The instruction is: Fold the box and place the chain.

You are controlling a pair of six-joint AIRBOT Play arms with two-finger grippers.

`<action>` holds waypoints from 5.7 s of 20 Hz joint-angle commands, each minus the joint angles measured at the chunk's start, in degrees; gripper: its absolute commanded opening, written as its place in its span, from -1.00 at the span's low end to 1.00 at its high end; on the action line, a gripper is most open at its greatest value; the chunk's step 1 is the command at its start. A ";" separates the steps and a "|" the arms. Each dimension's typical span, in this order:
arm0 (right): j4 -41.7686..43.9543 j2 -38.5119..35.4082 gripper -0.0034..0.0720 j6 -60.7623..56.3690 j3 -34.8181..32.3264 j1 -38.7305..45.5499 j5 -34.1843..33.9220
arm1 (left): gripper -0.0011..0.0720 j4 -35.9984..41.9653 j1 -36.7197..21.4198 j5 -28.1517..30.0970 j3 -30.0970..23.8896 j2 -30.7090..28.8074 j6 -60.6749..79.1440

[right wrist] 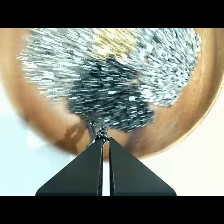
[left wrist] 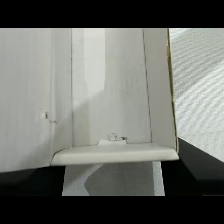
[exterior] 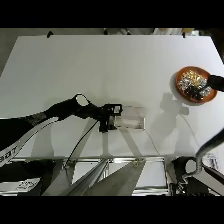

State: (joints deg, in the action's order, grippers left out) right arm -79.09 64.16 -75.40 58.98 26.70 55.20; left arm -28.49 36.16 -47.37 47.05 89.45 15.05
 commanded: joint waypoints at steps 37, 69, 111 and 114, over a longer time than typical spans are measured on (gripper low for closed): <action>21.77 -22.75 -0.87 5.27 -5.86 -50.34 10.93 | -0.27 -0.02 0.00 0.02 -0.02 0.00 0.00; -13.05 -6.38 -0.71 -3.50 3.26 -47.50 20.63 | -0.27 -0.02 0.00 0.02 0.00 0.00 0.00; -9.01 13.03 -0.87 -8.81 -11.30 -33.73 8.55 | -0.27 -0.02 0.00 0.02 0.00 0.00 0.00; -8.66 7.89 -0.87 -8.81 -11.30 -33.73 10.64 | -0.27 -0.02 0.00 0.02 -0.02 0.00 0.00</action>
State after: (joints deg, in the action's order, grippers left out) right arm -87.64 75.79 -84.23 47.62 -7.05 63.79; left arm -28.51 36.16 -47.37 47.05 89.45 15.05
